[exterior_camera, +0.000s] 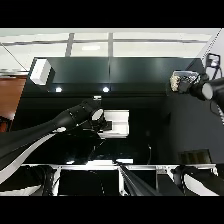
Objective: Fold the box and place the chain.
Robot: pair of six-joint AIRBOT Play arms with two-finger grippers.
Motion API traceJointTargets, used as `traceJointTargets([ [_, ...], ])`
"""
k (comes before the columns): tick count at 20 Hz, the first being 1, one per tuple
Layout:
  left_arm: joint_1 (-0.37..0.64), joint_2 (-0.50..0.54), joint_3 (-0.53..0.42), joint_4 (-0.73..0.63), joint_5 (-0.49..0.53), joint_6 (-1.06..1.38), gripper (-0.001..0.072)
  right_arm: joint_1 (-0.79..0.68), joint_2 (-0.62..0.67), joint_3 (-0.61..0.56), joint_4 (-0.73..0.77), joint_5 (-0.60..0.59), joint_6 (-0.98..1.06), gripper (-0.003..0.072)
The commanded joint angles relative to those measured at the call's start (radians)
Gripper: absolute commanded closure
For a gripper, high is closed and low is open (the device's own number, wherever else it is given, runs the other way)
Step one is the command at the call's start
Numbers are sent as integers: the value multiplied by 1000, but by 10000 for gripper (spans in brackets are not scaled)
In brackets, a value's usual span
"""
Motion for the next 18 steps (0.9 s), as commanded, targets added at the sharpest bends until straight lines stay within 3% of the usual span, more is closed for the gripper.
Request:
traceJointTargets([
  [1, 0, -1, 1, 0, 3, 0, 681, -182, -211, 179, 253, -66, -187, -23],
  [5, 0, -1, 1, 0, 3, 0, 681, -211, -499, 504, 267, 136, -333, -7],
  [6, 0, -1, 1, 0, 3, 0, 681, -211, -555, 560, 267, 170, -333, 134],
  [7, 0, -1, 1, 0, 3, 0, 681, -211, -602, 604, 262, 185, -333, 150],
  [11, 0, -1, 1, 0, 2, 0, 681, -212, -711, 690, 254, 193, -319, 154],
  [15, 0, -1, 1, 0, 2, 0, 681, -229, -744, 695, 259, 205, -305, 182],
  [17, 0, -1, 1, 0, 2, 0, 681, -234, -744, 697, 260, 224, -306, 390],
  [18, 0, -1, 1, 0, 3, 0, 681, -235, -744, 711, 270, 246, -312, 628],
])
